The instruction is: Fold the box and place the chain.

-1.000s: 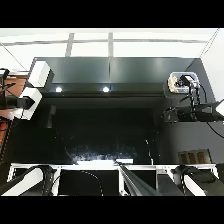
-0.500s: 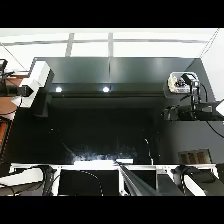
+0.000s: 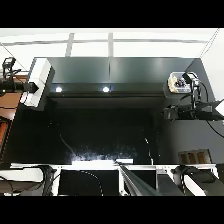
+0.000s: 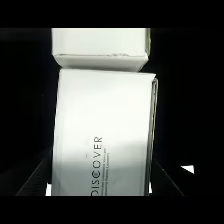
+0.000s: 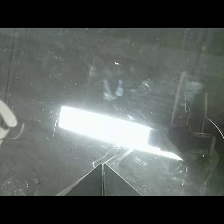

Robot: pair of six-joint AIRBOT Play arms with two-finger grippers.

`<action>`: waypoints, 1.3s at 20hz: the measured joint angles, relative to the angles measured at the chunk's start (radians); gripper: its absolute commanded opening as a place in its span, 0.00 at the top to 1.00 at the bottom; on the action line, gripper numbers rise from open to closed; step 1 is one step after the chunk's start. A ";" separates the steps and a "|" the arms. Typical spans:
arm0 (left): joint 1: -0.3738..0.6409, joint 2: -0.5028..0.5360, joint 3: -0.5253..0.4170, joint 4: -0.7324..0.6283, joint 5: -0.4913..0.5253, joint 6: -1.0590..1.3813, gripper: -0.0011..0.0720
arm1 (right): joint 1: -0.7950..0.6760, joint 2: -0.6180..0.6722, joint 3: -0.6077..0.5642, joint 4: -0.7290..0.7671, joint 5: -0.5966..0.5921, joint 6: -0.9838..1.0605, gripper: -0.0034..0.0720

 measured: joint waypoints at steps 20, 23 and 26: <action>-0.368 0.762 -0.235 -0.116 -0.346 -0.286 0.95 | 0.000 0.317 0.141 -0.243 0.019 0.083 0.95; -0.510 0.918 -0.477 -0.088 -0.200 -0.311 0.95 | 0.000 0.349 0.004 -0.263 -0.137 0.105 0.94; -0.569 0.999 -0.609 -0.060 -0.110 -0.369 0.95 | 0.000 0.357 -0.085 -0.272 -0.245 0.116 0.94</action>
